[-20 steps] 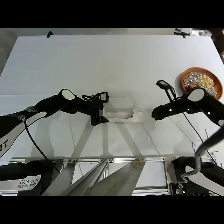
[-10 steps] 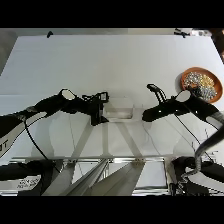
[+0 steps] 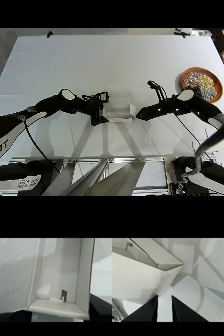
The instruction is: Fold the box and place the chain.
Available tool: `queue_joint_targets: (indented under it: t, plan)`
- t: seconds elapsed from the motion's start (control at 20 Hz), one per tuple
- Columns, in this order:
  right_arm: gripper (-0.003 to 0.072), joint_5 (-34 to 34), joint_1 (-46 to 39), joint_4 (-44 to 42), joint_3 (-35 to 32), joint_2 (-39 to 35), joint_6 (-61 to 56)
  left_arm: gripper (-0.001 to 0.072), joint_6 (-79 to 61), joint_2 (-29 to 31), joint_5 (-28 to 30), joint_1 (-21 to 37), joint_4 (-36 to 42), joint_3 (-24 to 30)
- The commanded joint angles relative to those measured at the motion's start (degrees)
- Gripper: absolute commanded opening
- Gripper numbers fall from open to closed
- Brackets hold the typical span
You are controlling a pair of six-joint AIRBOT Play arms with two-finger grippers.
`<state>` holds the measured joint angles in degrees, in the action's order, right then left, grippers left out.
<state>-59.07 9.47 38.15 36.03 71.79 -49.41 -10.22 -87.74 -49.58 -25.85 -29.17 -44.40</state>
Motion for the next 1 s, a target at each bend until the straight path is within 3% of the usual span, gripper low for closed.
queue_joint_targets:
  t: [0.0, 0.35, 0.45, 0.55, 0.95]
  plan:
    - [0.0198, -1.2, 0.04, -2.97, 0.04, -0.61, -0.83, 0.0383, -0.02, 0.04, 0.02, 0.04, 0.0, -0.02]
    - [0.0243, -1.84, 0.04, -2.99, 1.42, -0.59, -3.32, 0.0383, -0.02, 0.04, 0.02, 0.04, 0.0, -0.02]
    - [0.0327, -1.33, 0.11, -3.02, 1.95, -0.59, -4.57, 0.0383, -0.02, 0.04, 0.02, 0.04, 0.0, -0.02]
    - [0.0351, -0.92, 0.11, -2.62, 1.95, -0.59, -5.97, 0.0383, -0.02, 0.04, 0.02, 0.04, 0.0, -0.02]
    - [0.0453, 7.06, 5.97, -0.42, 1.95, -0.46, -12.61, 0.0383, -0.02, 0.04, 0.02, 0.04, 0.0, -0.02]
